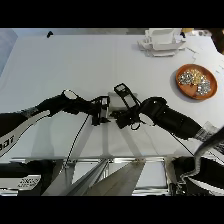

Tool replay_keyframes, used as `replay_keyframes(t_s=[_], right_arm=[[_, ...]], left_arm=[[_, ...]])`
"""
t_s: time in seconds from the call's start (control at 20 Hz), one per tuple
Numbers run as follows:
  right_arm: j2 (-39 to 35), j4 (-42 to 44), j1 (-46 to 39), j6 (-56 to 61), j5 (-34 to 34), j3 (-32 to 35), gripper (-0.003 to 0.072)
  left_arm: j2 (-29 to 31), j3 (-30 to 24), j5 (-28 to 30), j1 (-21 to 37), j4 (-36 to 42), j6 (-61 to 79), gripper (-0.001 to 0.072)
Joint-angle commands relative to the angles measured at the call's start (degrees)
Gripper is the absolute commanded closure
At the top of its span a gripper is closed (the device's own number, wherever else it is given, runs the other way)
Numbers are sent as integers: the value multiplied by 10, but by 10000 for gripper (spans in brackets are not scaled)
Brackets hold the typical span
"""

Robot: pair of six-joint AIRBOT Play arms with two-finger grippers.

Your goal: Fold the box and place the chain.

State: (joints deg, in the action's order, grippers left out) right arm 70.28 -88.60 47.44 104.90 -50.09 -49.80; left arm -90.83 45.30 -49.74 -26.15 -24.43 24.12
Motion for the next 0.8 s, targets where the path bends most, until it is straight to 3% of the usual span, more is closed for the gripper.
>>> replay_keyframes(t_s=[0.0,0.4,0.75], right_arm=[[-16,-24,0,-5,-7,-6,671],[-103,-60,0,-24,-38,-89,671],[-112,-61,0,-47,-37,-172,671]], left_arm=[[0,0,0,0,0,0,639],[0,0,0,0,0,0,639],[0,0,0,0,0,0,639]])
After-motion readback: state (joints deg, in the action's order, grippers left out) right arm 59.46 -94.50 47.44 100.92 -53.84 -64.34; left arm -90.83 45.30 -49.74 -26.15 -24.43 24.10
